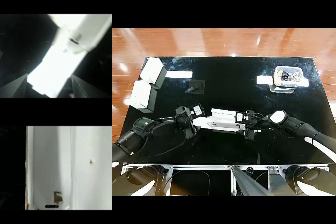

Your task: Fold the box and place the chain.

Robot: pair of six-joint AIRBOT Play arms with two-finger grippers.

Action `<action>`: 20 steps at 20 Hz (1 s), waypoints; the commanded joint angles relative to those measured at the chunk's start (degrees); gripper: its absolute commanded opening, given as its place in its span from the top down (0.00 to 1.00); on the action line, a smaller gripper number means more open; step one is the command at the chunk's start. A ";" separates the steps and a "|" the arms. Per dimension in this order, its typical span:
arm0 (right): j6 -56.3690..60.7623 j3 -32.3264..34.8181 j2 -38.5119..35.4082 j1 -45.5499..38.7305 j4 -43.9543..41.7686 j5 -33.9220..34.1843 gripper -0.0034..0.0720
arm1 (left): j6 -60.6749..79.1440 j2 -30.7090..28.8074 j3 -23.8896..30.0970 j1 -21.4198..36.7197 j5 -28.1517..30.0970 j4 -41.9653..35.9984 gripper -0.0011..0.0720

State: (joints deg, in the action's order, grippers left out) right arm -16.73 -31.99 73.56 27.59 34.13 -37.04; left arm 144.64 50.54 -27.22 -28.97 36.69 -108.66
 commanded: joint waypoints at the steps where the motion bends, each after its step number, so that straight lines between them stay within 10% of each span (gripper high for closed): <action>1: 0.02 0.02 0.02 0.04 0.00 0.00 0.27 | 5.20 1.07 -1.25 1.57 8.76 -4.98 0.12; 10: 0.04 0.02 0.02 0.04 0.00 -0.02 0.27 | 24.15 15.04 -10.21 12.63 19.82 -20.68 0.13; 20: 0.04 0.02 0.02 0.04 0.00 0.00 0.27 | 27.43 18.60 -10.29 4.07 6.23 -19.30 0.14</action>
State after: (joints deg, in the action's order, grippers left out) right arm -16.71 -31.99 73.56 27.62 34.15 -37.04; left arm 171.37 68.64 -37.41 -23.35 47.16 -128.03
